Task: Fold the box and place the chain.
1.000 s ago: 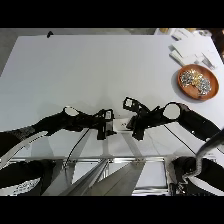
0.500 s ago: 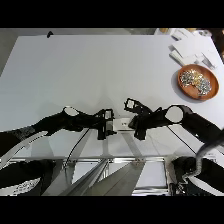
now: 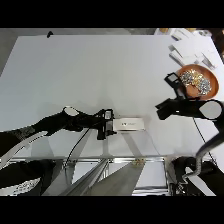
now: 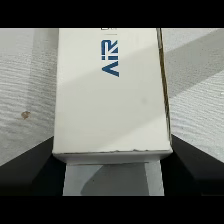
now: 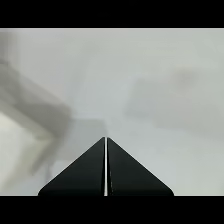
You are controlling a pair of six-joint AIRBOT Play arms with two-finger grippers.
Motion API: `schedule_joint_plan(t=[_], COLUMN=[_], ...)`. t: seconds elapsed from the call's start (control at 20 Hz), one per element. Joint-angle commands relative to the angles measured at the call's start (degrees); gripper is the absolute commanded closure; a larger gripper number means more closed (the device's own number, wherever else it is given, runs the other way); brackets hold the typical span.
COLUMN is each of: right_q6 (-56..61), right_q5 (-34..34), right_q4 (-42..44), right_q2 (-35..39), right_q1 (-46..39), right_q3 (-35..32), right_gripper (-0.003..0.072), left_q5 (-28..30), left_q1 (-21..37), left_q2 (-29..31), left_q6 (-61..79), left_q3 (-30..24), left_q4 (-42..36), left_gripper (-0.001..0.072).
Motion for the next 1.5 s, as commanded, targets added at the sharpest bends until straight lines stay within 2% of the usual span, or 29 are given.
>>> schedule_joint_plan(t=[0.0,0.1,0.3,0.55,1.45], right_q6=[25.2,25.4,25.2,25.6,25.6], right_q5=[11.4,13.5,12.8,14.0,14.0], right_q4=[-22.0,-24.5,-24.3,-20.8,-20.8], right_q2=[0.5,0.5,0.4,0.5,0.5], right_q1=[-10.8,-15.8,-21.7,-22.1,-22.1], right_q3=[-0.8,-1.3,-5.2,-6.3,-6.3], right_gripper=[0.0673,0.0673,0.0673,0.0673,0.0673], left_q5=[0.0,0.0,0.0,0.0,-0.9], left_q1=[0.0,0.0,0.0,0.0,0.0], left_q2=[0.0,0.0,0.0,0.0,0.0], left_q6=[0.0,0.0,0.0,0.0,0.0], left_q3=[0.0,0.0,0.0,0.0,0.0], left_q4=[0.0,0.0,0.0,0.0,0.0], left_gripper=[0.0639,0.0639,0.0639,0.0639,0.0641])
